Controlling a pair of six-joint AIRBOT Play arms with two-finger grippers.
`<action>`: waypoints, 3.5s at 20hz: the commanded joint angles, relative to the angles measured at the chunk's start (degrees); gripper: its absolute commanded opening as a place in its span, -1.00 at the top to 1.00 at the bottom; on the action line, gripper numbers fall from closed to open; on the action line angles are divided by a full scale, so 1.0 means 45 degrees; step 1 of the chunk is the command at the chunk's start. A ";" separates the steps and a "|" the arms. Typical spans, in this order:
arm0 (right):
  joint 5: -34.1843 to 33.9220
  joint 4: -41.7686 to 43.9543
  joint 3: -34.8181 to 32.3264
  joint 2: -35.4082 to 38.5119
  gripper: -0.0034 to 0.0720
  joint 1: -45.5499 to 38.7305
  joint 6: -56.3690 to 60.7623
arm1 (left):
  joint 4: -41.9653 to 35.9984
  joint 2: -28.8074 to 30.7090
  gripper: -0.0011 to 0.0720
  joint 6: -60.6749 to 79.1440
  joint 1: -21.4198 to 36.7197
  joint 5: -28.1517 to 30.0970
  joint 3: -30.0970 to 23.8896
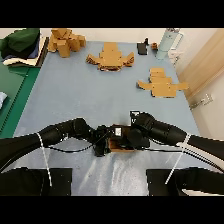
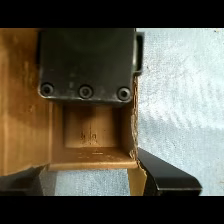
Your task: Fold the box.
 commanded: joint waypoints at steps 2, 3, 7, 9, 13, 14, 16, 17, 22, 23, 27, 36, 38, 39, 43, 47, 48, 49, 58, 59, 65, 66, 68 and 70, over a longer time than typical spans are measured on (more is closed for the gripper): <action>-0.0277 0.0641 0.0301 0.0452 -0.32 0.0010 -0.0160 | 0.0005 0.0010 -0.47 0.0005 0.0010 0.0000 0.0000; -0.0525 0.0534 0.0457 0.0661 -0.32 0.0005 -0.0136 | 0.0005 0.0010 -0.47 0.0005 0.0005 0.0000 0.0000; -0.1812 0.0034 0.0996 0.1370 -0.32 -0.0010 0.0141 | 0.0005 0.0010 -0.47 0.0005 0.0005 0.0000 0.0005; -0.2084 -0.0049 0.1073 0.1870 -0.32 -0.0010 0.0340 | 0.0005 0.0010 -0.47 0.0005 0.0010 0.0005 0.0000; -0.2929 -0.0797 0.1103 0.2759 -0.19 -0.0015 0.0787 | 0.0005 0.0010 -0.47 0.0005 0.0010 0.0000 0.0000; -0.3347 -0.1039 0.1103 0.2900 -0.02 -0.0019 0.0850 | 0.0005 0.0010 -0.47 0.0005 0.0010 0.0000 0.0000; -0.4376 -0.1710 0.1103 0.3011 0.51 -0.0233 0.0845 | 0.0005 0.0010 -0.47 0.0005 0.0010 0.0000 0.0000; -0.4833 -0.2195 0.1103 0.3011 0.69 -0.0500 0.0772 | 0.0005 0.0010 -0.47 0.0005 0.0005 0.0000 0.0005; -0.2263 -0.1967 0.1103 0.2783 0.86 -0.4920 -0.3769 | 0.0005 0.0010 -0.47 0.0005 0.0010 0.0005 0.0000; -0.1103 -0.0481 0.1103 0.2492 0.89 -0.6416 -0.5746 | 0.0005 0.0010 -0.47 0.0005 0.0005 0.0000 0.0000; 0.0651 0.9180 0.1166 0.0165 0.90 -1.0899 -1.4814 | 0.0005 0.0010 -0.47 0.0005 0.0010 0.0005 0.0000; -0.2225 1.1808 0.1307 -0.1229 0.90 -0.8694 -2.0958 | 0.0005 0.0010 -0.47 0.0005 0.0005 -0.0010 0.0000; -0.1491 1.0807 0.0573 0.0015 0.90 -0.7713 -2.0954 | 0.0005 0.0010 -0.47 0.0005 0.0010 0.0000 0.0005; -0.1035 1.0409 0.0189 0.0743 0.90 -0.7252 -2.0954 | 0.0005 0.0010 -0.47 0.0005 0.0010 0.0005 0.0005; 0.0661 0.8602 -0.1341 0.3376 0.90 -0.5605 -2.0633 | 0.0005 0.0010 -0.47 0.0005 0.0010 -0.0010 0.0000; 0.2812 0.7519 -0.2715 0.5017 0.90 -0.3978 -2.0337 | 0.0005 0.0010 -0.47 0.0005 0.0010 -0.0015 0.0005; 0.3230 0.7101 -0.2890 0.5280 0.90 -0.3643 -2.0215 | 0.0005 0.0010 -0.47 0.0005 0.0010 -0.0010 0.0000; 0.3589 0.6591 -0.2963 0.5503 0.90 -0.3269 -2.0157 | 0.0005 0.0010 -0.47 0.0005 0.0010 -0.0010 0.0000; 0.5838 0.2681 -0.3701 0.6373 0.90 0.0151 -1.9137 | 0.0005 0.0010 -0.47 0.0005 0.0010 -0.0015 0.0000; 0.5741 0.2409 -0.3701 0.6407 0.90 0.0403 -1.9137 | 0.0005 0.0010 -0.47 0.0005 0.0010 -0.0010 0.0000; 0.5187 0.1749 -0.3701 0.6407 0.36 0.0971 -1.9161 | 0.0005 0.0010 -0.47 0.0005 0.0010 -0.0010 0.0005; 0.5066 0.1438 -0.3701 0.6343 -0.10 0.0971 -1.9161 | 0.0005 0.0010 -0.47 0.0005 0.0010 -0.0010 0.0005; 0.4969 0.0991 -0.3691 0.6309 -0.16 0.0971 -1.9161 | 0.0005 0.0010 -0.47 0.0005 0.0010 -0.0010 0.0005; 0.4969 0.0855 -0.3628 0.6314 -0.18 0.0971 -1.9161 | 0.0005 0.0010 -0.47 0.0005 0.0005 -0.0010 0.0000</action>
